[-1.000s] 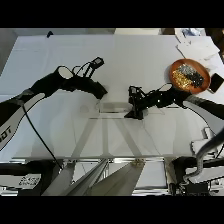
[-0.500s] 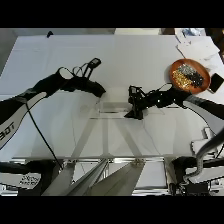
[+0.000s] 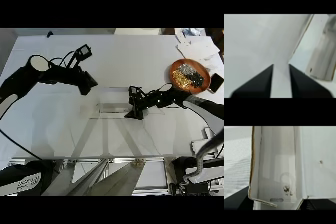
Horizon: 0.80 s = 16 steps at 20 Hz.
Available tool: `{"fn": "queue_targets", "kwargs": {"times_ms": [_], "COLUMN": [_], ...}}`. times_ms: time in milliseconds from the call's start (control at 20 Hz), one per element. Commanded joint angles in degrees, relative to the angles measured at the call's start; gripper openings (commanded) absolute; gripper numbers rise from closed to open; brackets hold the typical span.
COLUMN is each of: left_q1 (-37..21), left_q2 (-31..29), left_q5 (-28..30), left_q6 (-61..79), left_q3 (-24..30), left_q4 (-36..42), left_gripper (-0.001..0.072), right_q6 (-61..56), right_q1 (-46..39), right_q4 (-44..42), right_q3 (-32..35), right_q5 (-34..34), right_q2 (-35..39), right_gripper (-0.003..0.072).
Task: Fold the box and place the chain.
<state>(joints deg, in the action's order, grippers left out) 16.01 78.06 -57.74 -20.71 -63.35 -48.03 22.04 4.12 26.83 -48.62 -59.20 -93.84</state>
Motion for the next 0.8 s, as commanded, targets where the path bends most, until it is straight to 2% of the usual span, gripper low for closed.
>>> {"fn": "queue_targets", "kwargs": {"times_ms": [0, 100, 200, 400, 750], "left_q1": [-0.20, 0.48, 1.68, 3.89, 5.40], "left_q2": [-1.68, -1.68, -1.68, -1.16, 1.77], "left_q5": [-6.29, -6.05, -3.65, 0.48, 1.16], "left_q6": [4.44, 5.62, 11.26, 23.32, 25.94], "left_q3": [2.40, 6.19, 10.51, 15.85, 15.89], "left_q4": [-8.20, -8.61, -8.57, -8.28, -4.31], "left_gripper": [0.0314, 0.0490, 0.0587, 0.0585, 0.0567], "right_q6": [-0.09, -0.09, -0.09, -0.09, -0.09], "right_q1": [0.04, 0.04, 0.04, 0.04, 0.04], "right_q4": [-0.04, -0.04, -0.04, -0.04, -0.04], "right_q3": [-0.04, -0.04, -0.04, -0.04, -0.04], "right_q5": [0.00, -0.02, -0.02, -0.02, -0.02], "right_q2": [0.02, 0.02, 0.02, 0.02, 0.02], "right_gripper": [0.0456, 0.0456, 0.0456, 0.0456, 0.0456]}}
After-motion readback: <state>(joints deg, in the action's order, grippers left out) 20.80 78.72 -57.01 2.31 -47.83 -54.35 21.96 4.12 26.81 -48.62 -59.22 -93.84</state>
